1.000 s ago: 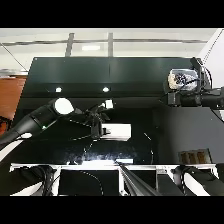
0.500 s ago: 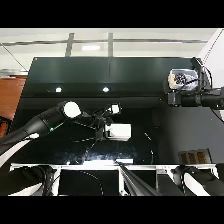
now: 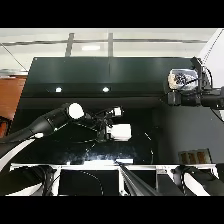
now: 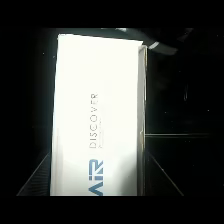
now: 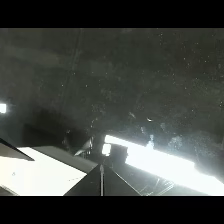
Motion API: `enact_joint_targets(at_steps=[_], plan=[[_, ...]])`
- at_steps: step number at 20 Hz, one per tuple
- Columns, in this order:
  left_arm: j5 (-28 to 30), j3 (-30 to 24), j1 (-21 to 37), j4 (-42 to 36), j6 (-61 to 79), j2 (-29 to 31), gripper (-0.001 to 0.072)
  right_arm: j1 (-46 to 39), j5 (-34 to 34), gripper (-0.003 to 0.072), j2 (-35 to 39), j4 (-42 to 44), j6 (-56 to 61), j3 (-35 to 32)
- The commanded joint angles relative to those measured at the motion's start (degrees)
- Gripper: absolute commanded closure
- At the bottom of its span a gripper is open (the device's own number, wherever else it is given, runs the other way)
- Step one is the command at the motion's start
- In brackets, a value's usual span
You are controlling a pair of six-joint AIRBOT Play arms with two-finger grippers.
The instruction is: Fold the box and place the chain.
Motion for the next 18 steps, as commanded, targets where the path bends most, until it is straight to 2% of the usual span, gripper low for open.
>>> enact_joint_targets(at_steps=[1, 4, 8, 11, 12, 13, 14, 15, 18], plan=[[0.48, 0.04, -0.37, 0.02, 0.00, -0.46, -0.0010, -0.02, -0.15, 0.0655, 0.04, 0.02, 0.02, 0.07], [1.07, 0.02, -0.55, 0.02, 0.00, -1.92, -0.0010, -0.02, -0.17, 0.0655, 0.04, 0.00, 0.02, 0.07], [6.88, 0.02, -2.67, 0.00, -0.04, -4.00, -0.0010, -0.02, -1.05, 0.0655, 0.04, -0.13, 0.04, 0.07], [7.67, 0.02, -3.28, 0.74, -4.02, -4.94, -0.0007, -0.02, -1.31, 0.0655, 0.04, -0.24, 0.07, 0.07], [7.87, 0.15, -3.06, 2.03, -7.58, -4.90, 0.0037, -0.02, -1.38, 0.0655, 0.04, -0.26, 0.07, 0.07], [7.26, 0.59, -2.80, 4.00, -10.88, -4.87, 0.0168, -0.04, -1.57, 0.0655, 0.04, -0.26, 0.07, 0.07], [6.21, 1.33, -2.56, 6.69, -13.25, -4.76, 0.0337, -0.04, -1.86, 0.0655, 0.04, -0.26, 0.09, 0.07], [4.79, 2.38, -1.99, 9.60, -15.34, -4.57, 0.0421, -0.04, -2.12, 0.0655, 0.04, -0.26, 0.09, 0.07], [0.79, 6.97, 4.31, 18.14, -23.93, -4.26, 0.0431, -0.04, -2.58, 0.0655, 0.04, -0.26, 0.22, 0.07]])
